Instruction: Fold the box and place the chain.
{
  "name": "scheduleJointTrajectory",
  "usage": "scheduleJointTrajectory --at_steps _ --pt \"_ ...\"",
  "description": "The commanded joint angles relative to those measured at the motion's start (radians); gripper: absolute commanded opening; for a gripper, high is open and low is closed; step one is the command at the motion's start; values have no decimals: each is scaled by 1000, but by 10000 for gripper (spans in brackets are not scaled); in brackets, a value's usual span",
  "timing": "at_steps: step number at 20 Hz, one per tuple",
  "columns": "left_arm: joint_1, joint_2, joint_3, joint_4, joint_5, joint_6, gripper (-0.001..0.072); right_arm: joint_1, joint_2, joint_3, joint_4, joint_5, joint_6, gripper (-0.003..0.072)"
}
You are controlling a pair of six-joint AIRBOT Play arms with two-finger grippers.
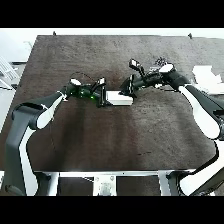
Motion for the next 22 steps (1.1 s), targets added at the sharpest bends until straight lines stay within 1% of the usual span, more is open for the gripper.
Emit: scheduleJointTrajectory --at_steps 1,7,11,15,19,22 --pt "0 1 1 0 0 0 275 -1 -1 6 -19 -17 1 420" --pt "0 1 1 0 0 0 275 0 -1 6 -32 -80 0 420" --pt "0 1 1 0 0 0 276 1 -1 -7 -32 -75 6 420" --pt "0 1 1 0 0 0 276 2 -1 -46 -31 -75 8 421" --pt "0 1 1 0 0 1 275 2 0 -47 -27 -74 8 421" --pt "0 1 1 0 0 0 275 2 0 -47 -27 -43 8 422"
